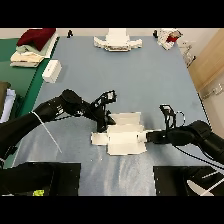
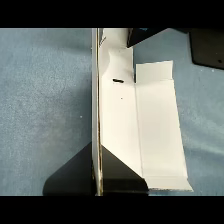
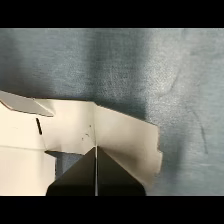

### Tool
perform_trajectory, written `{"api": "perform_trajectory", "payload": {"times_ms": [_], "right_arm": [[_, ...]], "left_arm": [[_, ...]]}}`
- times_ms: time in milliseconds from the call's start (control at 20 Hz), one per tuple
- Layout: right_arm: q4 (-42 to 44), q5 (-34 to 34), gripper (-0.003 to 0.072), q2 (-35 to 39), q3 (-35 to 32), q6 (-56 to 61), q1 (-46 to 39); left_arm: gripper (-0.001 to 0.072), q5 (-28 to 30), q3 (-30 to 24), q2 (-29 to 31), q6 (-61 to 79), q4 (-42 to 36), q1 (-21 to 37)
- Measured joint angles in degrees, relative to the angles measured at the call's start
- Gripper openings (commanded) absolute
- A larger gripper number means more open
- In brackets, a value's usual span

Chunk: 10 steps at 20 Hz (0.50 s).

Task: Fold the box.

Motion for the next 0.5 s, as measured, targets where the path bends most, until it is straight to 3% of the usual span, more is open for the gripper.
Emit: {"api": "perform_trajectory", "payload": {"times_ms": [500], "right_arm": [[0.79,-0.63,0.0003,-0.04,2.8,0.02,0.0]], "left_arm": [[0.0013,2.91,-1.18,-0.17,2.03,-0.2,-1.64]]}}
